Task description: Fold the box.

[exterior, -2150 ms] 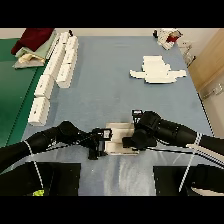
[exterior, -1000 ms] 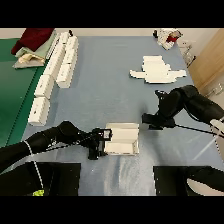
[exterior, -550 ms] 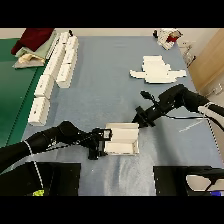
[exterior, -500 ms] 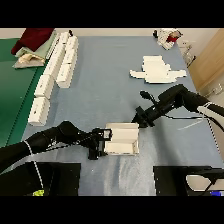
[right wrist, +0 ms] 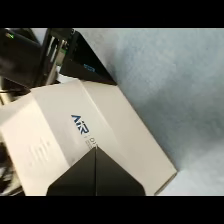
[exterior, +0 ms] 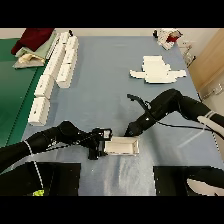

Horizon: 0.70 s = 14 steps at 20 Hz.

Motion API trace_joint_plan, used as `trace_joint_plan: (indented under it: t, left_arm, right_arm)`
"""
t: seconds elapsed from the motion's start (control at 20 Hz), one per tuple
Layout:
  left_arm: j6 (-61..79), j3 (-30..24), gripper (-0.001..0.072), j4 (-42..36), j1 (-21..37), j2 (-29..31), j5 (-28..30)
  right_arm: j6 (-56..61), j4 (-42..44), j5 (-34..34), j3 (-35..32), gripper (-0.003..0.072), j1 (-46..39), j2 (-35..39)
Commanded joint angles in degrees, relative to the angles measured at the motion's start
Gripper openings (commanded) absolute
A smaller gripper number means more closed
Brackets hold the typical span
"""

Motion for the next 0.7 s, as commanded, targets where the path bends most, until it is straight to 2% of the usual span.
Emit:
trace_joint_plan:
  t: [0.0,0.15,0.3,0.55,0.6,0.65]
  left_arm:
    - [0.0,0.0,0.0522,0.0,0.0,0.0,0.0]
    - [0.0,0.0,0.0522,0.0,0.0,0.0,0.0]
    - [0.0,0.0,0.0522,0.0,0.0,0.0,0.0]
    - [0.0,0.0,0.0522,0.0,0.0,0.0,0.0]
    - [0.0,0.0,0.0522,0.0,0.0,0.0,0.0]
    - [0.0,0.0,0.0522,0.0,0.0,0.0,0.0]
  right_arm:
    - [-1.5,-7.4,15.3,-5.5,0.0004,9.3,9.9]
    - [-1.3,-9.7,27.9,-12.3,0.0003,17.1,18.6]
    - [-1.2,-12.3,36.6,-17.6,0.0004,23.1,23.8]
    - [-0.7,-16.9,38.2,-19.3,0.0006,25.9,24.7]
    - [-0.8,-18.0,38.1,-18.7,0.0033,25.9,24.7]
    - [-0.9,-19.2,37.5,-17.8,0.0127,25.9,24.6]
